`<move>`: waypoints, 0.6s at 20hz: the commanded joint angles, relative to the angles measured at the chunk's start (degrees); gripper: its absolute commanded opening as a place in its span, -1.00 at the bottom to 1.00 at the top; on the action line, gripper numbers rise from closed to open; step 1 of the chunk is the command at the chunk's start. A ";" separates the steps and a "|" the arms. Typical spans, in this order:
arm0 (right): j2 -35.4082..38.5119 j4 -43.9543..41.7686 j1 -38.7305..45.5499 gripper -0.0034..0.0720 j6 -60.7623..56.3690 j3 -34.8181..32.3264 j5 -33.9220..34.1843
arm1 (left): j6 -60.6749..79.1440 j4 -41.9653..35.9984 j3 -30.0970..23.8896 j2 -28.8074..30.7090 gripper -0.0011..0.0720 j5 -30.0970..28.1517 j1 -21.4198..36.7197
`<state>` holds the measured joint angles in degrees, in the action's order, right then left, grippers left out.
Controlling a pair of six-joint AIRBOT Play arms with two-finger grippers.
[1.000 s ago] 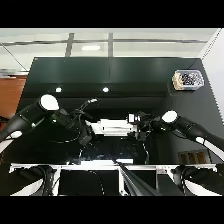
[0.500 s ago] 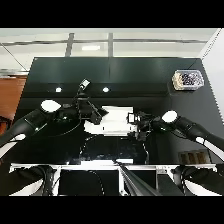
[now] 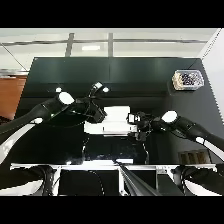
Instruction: Fold the box and place the chain.
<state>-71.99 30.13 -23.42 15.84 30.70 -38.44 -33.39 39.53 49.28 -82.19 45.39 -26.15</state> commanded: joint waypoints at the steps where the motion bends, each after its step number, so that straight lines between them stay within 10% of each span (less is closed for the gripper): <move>1: -0.02 -0.09 -0.04 -0.56 -0.17 0.02 0.17 | -2.45 5.64 2.86 -1.86 -0.89 6.38 -0.02; 7: -0.02 -0.11 -0.04 -0.57 -0.17 0.02 0.17 | -6.58 9.57 9.35 -0.02 -0.90 15.28 2.60; 12: -0.02 -0.28 -0.04 -0.56 -0.20 0.02 0.35 | -2.99 1.92 2.60 12.24 -0.90 13.94 11.54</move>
<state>-72.01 29.95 -23.42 15.55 30.70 -38.06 -39.07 46.52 55.35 -75.72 59.27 -19.27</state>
